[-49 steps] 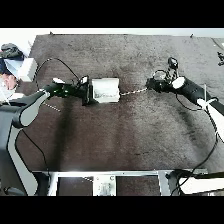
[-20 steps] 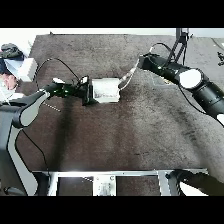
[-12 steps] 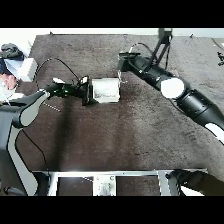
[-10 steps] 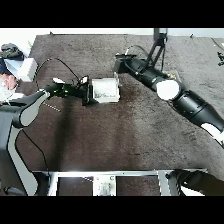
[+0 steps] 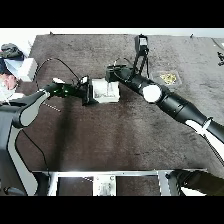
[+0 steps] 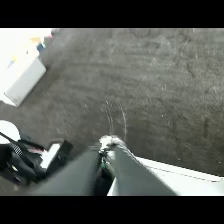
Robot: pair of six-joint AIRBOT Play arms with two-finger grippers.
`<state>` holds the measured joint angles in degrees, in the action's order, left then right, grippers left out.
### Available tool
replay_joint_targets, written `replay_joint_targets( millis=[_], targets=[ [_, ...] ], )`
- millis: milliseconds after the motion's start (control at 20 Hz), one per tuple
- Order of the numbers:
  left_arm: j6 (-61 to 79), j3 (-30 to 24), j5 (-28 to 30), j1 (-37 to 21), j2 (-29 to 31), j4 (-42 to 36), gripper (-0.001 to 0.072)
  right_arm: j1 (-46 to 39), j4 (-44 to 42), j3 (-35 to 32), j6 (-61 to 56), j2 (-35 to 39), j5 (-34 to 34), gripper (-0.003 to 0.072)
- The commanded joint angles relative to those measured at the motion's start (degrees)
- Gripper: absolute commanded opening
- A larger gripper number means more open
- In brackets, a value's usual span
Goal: Fold the box and place the chain.
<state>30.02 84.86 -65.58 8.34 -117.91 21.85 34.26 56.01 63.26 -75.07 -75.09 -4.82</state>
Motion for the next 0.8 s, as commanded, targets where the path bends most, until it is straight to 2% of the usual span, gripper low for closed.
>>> replay_joint_targets(
  millis=[0, 50, 350, 400, 450, 550, 600, 700, 750],
  targets=[
    [0.0, 0.0, 0.0, 0.0, 0.0, 0.0, 0.0326, -0.4, 6.4, 0.0, 0.1, -0.5, -1.5, 0.048],
    [0.0, 0.0, 0.0, 0.0, 0.0, 0.0, 0.0326, -1.0, 7.1, 0.0, 0.1, -0.5, -1.6, 0.0405],
    [0.0, 0.0, 0.0, 0.0, 0.0, 0.0, 0.0326, -6.9, 12.5, 0.4, 2.5, 0.2, -0.9, 0.0407],
    [0.0, 0.0, 0.0, 0.0, 0.0, 0.0, 0.0326, -8.9, 13.2, 1.1, 2.5, 0.1, -2.3, 0.0403],
    [0.0, 0.0, 0.0, 0.0, 0.0, 0.0, 0.0326, -11.3, 13.2, 2.4, 3.3, -0.4, -5.0, 0.0335],
    [0.0, 0.0, 0.0, 0.0, 0.0, 0.0, 0.0326, -16.2, 11.3, 6.8, 8.3, -3.0, -12.8, 0.0335],
    [0.0, 0.0, 0.0, 0.0, 0.0, 0.0, 0.0326, -18.2, 6.9, 9.3, 14.8, -4.6, -17.0, 0.0335],
    [0.0, 0.0, 0.0, 0.0, 0.0, 0.0, 0.0326, -22.3, -10.6, 14.6, 35.6, -8.9, -27.3, 0.0334],
    [0.0, 0.0, 0.0, 0.0, 0.0, 0.0, 0.0326, -24.4, -20.1, 17.4, 45.9, -11.5, -34.6, 0.0249]
  ],
)
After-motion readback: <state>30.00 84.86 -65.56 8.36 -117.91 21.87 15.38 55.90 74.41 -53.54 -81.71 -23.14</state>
